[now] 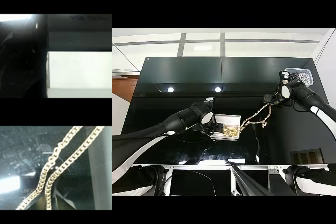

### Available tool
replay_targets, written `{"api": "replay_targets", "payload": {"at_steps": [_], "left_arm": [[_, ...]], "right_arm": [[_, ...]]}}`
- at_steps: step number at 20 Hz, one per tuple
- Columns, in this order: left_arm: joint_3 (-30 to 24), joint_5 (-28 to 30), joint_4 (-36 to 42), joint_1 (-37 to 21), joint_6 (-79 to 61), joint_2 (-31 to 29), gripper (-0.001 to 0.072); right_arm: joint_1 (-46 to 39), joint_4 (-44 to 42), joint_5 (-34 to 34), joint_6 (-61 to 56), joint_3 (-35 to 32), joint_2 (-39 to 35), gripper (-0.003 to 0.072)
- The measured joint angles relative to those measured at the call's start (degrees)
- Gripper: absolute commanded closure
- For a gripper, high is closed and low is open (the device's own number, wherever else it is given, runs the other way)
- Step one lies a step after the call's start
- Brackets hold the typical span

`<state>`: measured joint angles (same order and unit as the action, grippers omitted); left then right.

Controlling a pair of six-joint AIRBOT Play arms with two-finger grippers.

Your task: Fold the box and place the chain.

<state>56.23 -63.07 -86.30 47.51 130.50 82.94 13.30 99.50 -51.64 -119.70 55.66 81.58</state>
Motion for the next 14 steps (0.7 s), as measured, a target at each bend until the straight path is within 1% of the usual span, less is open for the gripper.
{"api": "replay_targets", "payload": {"at_steps": [1,2,3,7,8,13,14], "left_arm": [[0.00,0.00,0.00,-0.02,-0.02,0.00,0.0676],[0.00,0.00,0.00,0.00,0.00,0.00,0.0676],[0.00,0.00,0.00,0.00,-0.02,0.00,0.0676],[0.00,0.00,0.00,-0.02,0.00,0.00,0.0676],[0.00,0.00,0.00,-0.02,0.00,0.00,0.0676],[0.00,0.00,0.00,-0.02,0.00,0.00,0.0676],[0.00,0.00,0.00,-0.02,-0.02,0.00,0.0676]], "right_arm": [[0.00,0.00,-0.04,0.02,0.00,0.22,0.0530],[0.00,-0.02,-0.09,0.09,0.00,0.39,0.0404],[0.00,-0.02,0.00,0.15,0.00,0.55,0.0368],[0.00,-0.42,0.44,0.20,0.02,0.81,0.0371],[0.00,-0.46,0.48,0.20,0.02,0.87,0.0388],[0.00,-0.74,0.70,0.20,0.02,1.05,0.0389],[0.00,-0.79,0.63,0.22,0.02,1.16,0.0445]]}}
